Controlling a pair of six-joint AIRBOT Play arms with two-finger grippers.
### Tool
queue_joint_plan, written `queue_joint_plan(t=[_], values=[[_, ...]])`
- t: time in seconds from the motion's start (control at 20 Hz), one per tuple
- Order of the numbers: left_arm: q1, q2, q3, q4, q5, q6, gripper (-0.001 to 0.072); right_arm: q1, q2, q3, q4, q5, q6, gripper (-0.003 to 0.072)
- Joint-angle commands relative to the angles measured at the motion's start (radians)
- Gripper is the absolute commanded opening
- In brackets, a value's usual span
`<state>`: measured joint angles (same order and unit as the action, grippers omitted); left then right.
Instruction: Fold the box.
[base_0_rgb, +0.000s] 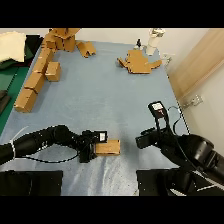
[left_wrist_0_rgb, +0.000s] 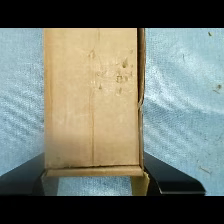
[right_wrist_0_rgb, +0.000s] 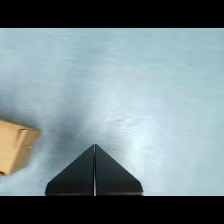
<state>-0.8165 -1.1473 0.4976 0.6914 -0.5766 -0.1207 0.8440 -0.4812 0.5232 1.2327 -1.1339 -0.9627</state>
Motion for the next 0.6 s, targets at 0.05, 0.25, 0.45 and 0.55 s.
queue_joint_plan(t=[0.05, 0.25, 0.45, 0.55], values=[[0.0, 0.0, 0.0, 0.0, 0.001, 0.0, 0.0459, -0.063, -0.095, 0.048, 0.058, -0.051, -0.103, 0.0002], [0.0, 0.0, 0.0, -0.002, 0.014, -0.004, 0.0459, -0.063, -0.182, 0.047, 0.069, -0.008, 0.0, 0.0002], [0.002, 0.0, 0.0, -0.01, 0.053, -0.046, 0.0459, -0.064, -0.241, 0.047, 0.066, 0.052, 0.166, 0.0002], [0.0, 0.0, 0.001, -0.017, 0.051, -0.068, 0.0459, -0.064, -0.257, 0.047, 0.05, 0.054, 0.232, 0.0002]])
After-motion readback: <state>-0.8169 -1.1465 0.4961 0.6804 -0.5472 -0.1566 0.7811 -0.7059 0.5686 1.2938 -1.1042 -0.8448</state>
